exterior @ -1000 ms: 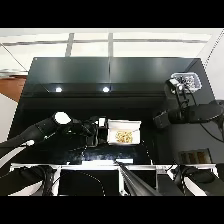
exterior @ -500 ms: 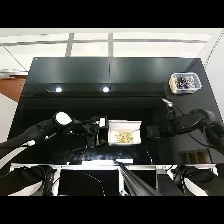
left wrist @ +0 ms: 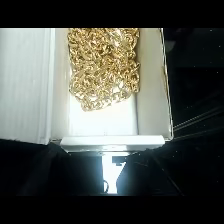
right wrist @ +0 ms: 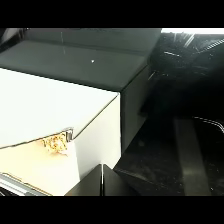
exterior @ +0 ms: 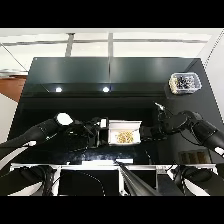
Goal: Fold the box and place the chain.
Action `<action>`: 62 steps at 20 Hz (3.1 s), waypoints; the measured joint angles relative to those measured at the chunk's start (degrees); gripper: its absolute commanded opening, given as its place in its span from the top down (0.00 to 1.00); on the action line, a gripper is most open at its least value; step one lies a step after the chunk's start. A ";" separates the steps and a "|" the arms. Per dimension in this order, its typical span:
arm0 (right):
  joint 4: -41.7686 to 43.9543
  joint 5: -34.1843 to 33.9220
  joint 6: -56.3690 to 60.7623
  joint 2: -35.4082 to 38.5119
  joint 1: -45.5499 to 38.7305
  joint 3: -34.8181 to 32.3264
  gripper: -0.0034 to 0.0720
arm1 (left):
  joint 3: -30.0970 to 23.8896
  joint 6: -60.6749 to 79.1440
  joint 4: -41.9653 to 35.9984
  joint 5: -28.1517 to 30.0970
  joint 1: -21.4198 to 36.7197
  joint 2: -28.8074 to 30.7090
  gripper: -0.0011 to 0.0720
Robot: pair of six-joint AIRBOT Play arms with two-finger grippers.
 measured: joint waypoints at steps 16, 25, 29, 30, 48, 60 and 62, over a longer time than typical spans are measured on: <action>1.11 0.90 0.17 -0.22 0.22 0.00 0.93 | 0.00 -9.14 4.96 -0.20 -0.02 0.81 0.01; 0.87 1.07 0.17 -0.20 0.22 0.00 0.93 | 0.00 -13.57 6.27 -0.61 -0.02 1.81 0.01; 0.87 1.09 0.17 -0.20 0.22 0.00 0.93 | 0.00 -13.77 6.45 -1.44 -0.26 1.86 0.01; 0.87 1.09 0.17 -0.20 0.22 0.00 0.93 | 0.00 -13.79 6.45 -1.60 -0.44 1.86 0.01; 0.90 1.07 0.17 -0.20 0.22 0.00 0.93 | 0.00 -13.97 4.94 0.79 -1.64 1.86 0.01; 1.20 1.05 0.17 -0.20 0.22 0.00 0.93 | 0.00 -14.01 5.25 2.40 -3.26 1.90 0.01; 1.25 1.07 0.17 -0.20 0.22 0.00 0.93 | 0.00 -13.99 5.42 2.43 -3.19 1.92 0.01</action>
